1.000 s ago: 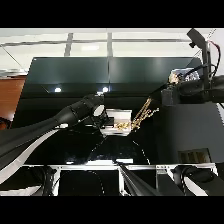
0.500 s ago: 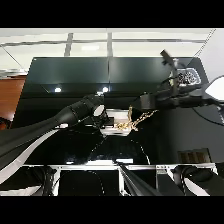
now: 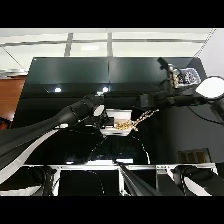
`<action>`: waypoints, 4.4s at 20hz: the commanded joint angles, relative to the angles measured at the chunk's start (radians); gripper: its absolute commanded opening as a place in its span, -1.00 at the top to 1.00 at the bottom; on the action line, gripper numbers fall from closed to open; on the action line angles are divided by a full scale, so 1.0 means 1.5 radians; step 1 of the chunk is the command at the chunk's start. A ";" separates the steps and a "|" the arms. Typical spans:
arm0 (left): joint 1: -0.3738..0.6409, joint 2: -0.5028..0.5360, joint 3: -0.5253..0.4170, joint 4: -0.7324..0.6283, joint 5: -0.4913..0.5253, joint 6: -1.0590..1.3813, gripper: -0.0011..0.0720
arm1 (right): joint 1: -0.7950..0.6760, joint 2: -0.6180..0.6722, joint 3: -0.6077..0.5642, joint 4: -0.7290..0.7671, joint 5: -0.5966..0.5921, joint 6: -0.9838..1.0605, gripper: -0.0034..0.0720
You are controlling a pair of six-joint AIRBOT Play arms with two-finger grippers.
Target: Fold the box and place the chain.
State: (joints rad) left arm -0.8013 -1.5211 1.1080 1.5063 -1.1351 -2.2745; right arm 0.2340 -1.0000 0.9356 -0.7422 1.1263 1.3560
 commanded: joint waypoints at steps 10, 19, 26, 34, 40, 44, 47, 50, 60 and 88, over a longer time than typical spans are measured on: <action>0.001 0.000 0.000 0.000 0.000 0.000 0.89 | 0.077 0.111 -0.360 -0.195 -0.276 -0.568 -0.98; 0.001 0.000 0.000 0.000 0.000 0.000 0.89 | 0.081 -0.085 -0.279 0.023 -0.290 -0.982 -0.97; 0.001 0.000 0.000 0.000 0.000 0.000 0.89 | 0.079 -0.149 -0.258 0.039 -0.320 -0.990 -0.97; 0.001 0.000 0.000 0.000 0.000 0.000 0.89 | 0.079 -0.176 -0.256 0.038 -0.325 -0.951 0.30; 0.001 0.000 0.000 0.000 0.000 0.000 0.89 | 0.079 -0.150 -0.255 -0.035 -0.320 -0.769 0.85; 0.001 0.000 0.000 0.000 0.000 0.000 0.89 | 0.079 -0.065 -0.247 -0.168 -0.299 -0.555 0.85; 0.001 0.000 0.000 0.000 0.000 0.000 0.89 | 0.079 0.010 -0.203 -0.195 -0.215 -0.448 0.85; 0.001 0.000 0.000 0.000 0.000 0.000 0.89 | 0.079 0.067 -0.143 -0.191 -0.135 -0.370 0.85; 0.001 0.000 0.000 0.000 0.000 0.000 0.89 | 0.082 0.091 0.037 0.066 -0.055 -0.315 0.85; 0.001 0.000 0.000 0.000 0.001 0.000 0.89 | -0.038 -0.038 -0.227 -0.122 -0.223 -0.675 -0.97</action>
State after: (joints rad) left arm -0.8013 -1.5211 1.1080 1.5059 -1.1347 -2.2749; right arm 0.1562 -1.0527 0.6624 -0.8738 0.9329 0.6529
